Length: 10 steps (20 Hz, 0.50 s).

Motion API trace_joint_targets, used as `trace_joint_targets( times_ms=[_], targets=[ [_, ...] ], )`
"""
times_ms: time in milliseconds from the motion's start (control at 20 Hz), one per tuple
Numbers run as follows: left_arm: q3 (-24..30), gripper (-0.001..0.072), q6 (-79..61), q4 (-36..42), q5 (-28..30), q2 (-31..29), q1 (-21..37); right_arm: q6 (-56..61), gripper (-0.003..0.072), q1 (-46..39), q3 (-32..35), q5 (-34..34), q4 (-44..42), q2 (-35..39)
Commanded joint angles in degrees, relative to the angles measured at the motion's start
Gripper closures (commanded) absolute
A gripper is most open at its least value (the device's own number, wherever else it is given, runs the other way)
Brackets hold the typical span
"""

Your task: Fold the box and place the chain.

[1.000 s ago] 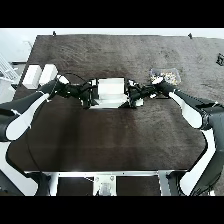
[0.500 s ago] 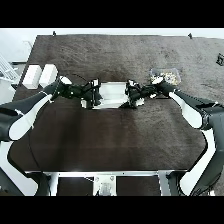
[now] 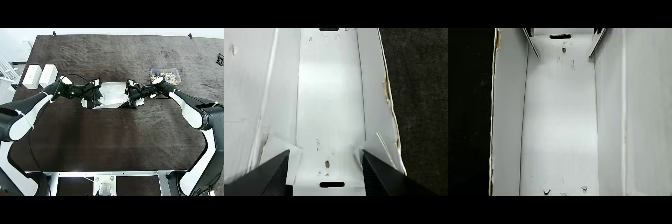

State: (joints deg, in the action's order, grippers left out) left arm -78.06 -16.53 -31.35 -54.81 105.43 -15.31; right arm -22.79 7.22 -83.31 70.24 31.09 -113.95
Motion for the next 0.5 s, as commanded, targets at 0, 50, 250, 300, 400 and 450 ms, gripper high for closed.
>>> trace_joint_targets(
  times_ms=[0, 50, 250, 300, 400, 450],
  targets=[
    [0.02, 0.017, -0.07, -0.61, 0.35, 0.04, -0.02, 0.02, 0.0094, 0.07, 0.0, 0.13, 0.0, 0.0],
    [0.02, 0.0171, -0.09, -0.98, 0.42, 0.04, -0.02, 0.02, 0.0095, 0.07, 0.0, 0.11, 0.0, 0.0],
    [0.02, 0.0194, -0.02, -1.44, 0.9, 0.04, 0.02, 0.02, 0.0095, 0.07, 0.0, 0.11, 0.0, 0.0],
    [0.02, 0.0244, -0.02, -1.49, 0.79, 0.04, 0.02, 0.02, 0.0095, 0.07, 0.0, 0.11, 0.0, 0.0],
    [0.02, 0.0251, -0.02, -1.49, 0.7, 0.04, 0.02, 0.02, 0.0095, 0.07, 0.0, 0.11, 0.0, 0.0],
    [0.02, 0.038, -0.02, -1.49, 0.7, 0.02, 0.02, 0.02, 0.0095, 0.07, 0.0, 0.11, 0.0, 0.0]
  ],
)
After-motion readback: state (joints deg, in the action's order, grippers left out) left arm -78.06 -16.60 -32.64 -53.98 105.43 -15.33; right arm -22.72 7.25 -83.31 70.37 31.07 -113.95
